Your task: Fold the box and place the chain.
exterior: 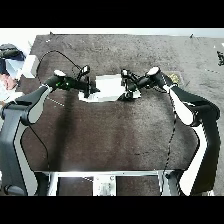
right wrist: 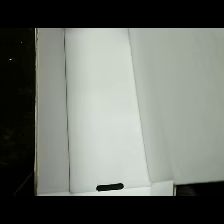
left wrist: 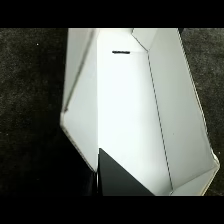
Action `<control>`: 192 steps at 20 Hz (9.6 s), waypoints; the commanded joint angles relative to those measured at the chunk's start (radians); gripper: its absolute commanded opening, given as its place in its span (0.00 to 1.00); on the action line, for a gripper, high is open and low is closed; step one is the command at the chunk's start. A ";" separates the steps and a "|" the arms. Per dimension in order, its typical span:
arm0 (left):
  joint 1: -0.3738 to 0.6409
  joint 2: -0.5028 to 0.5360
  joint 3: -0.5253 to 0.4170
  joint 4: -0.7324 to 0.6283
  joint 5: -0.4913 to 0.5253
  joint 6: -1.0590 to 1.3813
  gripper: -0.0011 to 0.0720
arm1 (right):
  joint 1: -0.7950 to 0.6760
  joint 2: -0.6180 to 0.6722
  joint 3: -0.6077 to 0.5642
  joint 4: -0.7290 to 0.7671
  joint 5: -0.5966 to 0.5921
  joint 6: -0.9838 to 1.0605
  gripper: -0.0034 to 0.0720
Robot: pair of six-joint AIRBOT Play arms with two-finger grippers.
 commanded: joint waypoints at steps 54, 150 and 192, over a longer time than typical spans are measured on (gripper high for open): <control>0.000 0.000 0.002 -0.001 -0.003 0.000 0.51 | -0.002 -0.027 0.001 -0.031 -0.008 -0.003 0.67; -0.098 0.177 -0.030 0.465 0.008 -0.323 0.41 | -0.002 -0.027 0.001 -0.031 -0.008 -0.003 0.67; -0.056 0.126 -0.030 0.262 -0.026 -0.245 0.17 | -0.002 -0.027 0.001 -0.031 -0.008 -0.003 0.67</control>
